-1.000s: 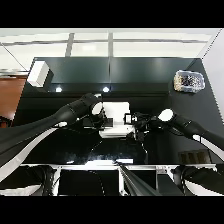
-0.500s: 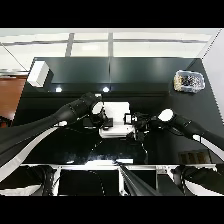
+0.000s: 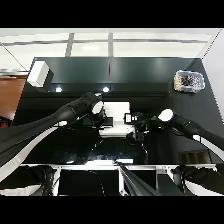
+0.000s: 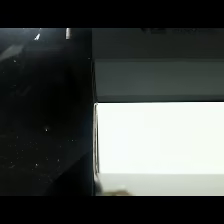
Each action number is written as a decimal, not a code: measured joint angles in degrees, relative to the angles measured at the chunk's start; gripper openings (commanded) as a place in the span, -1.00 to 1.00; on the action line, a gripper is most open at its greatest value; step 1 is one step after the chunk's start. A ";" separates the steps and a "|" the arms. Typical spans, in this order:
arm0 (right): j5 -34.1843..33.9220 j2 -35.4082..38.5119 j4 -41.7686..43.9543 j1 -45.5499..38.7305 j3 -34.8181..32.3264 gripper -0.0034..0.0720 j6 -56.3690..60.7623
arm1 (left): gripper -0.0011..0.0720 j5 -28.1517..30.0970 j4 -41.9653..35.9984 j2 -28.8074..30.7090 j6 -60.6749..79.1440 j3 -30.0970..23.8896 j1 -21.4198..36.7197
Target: Fold the box and place the chain.
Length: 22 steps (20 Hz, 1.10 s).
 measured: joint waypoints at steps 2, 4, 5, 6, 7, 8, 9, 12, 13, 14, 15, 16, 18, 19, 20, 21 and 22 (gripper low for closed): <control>-1.09 0.68 -1.16 0.04 0.00 0.90 3.54 | -0.89 0.13 0.39 0.00 0.13 0.02 0.00; -1.09 2.38 -4.24 -0.02 -0.07 0.90 6.38 | -0.90 -0.04 0.90 0.00 0.46 0.02 0.00; -0.72 3.52 -5.60 -0.02 -0.07 0.90 7.30 | -0.90 -0.17 1.09 0.00 0.61 0.02 0.00; -0.55 4.79 -6.99 -0.02 -0.04 0.90 7.89 | -0.90 -0.31 1.27 0.00 0.83 0.02 0.00; 0.04 5.84 -8.44 -0.02 -0.07 0.90 8.46 | -0.89 -0.37 1.36 0.00 1.11 0.02 0.00; 0.37 6.78 -9.57 -0.02 -0.04 0.90 8.83 | -0.89 -0.44 1.44 0.00 1.20 0.02 0.00; 0.59 7.41 -10.58 -0.02 -0.04 0.86 9.11 | -0.89 -0.48 1.49 0.00 1.20 0.02 0.00; 1.29 8.44 -11.28 -0.02 -0.07 0.36 9.66 | -0.89 -0.52 1.57 0.00 1.25 0.02 0.00; 1.49 8.61 -11.41 -0.02 -0.07 0.30 9.73 | -0.89 -0.52 1.62 0.00 1.27 0.02 0.00; 1.57 8.72 -11.45 -0.02 -0.07 -0.10 9.81 | -0.89 -0.52 1.64 0.00 1.27 0.02 0.00; 1.81 8.85 -11.50 -0.02 -0.07 -0.41 9.84 | -0.89 -0.52 1.64 0.00 1.31 0.02 0.00; 1.92 8.90 -11.41 -0.02 -0.07 -0.40 9.92 | -0.89 -0.52 1.66 0.00 1.40 0.02 0.00; 2.01 8.85 -10.60 -0.02 -0.07 -0.36 9.97 | -0.89 -0.52 1.66 0.00 1.42 0.02 0.00; 2.12 8.63 -9.68 -0.02 -0.07 -0.36 10.01 | -0.89 -0.52 1.68 0.00 1.44 0.02 0.00; 2.10 8.26 -8.28 0.00 -0.07 -0.36 10.01 | -0.89 -0.52 1.68 0.00 1.44 0.02 0.00; 1.79 7.69 -6.45 0.20 -0.07 -0.36 10.03 | -0.89 -0.57 1.68 0.00 1.44 0.02 0.00; 1.40 7.10 -4.55 0.61 -0.07 -0.36 10.03 | -0.89 -0.72 1.70 0.00 1.44 0.02 0.00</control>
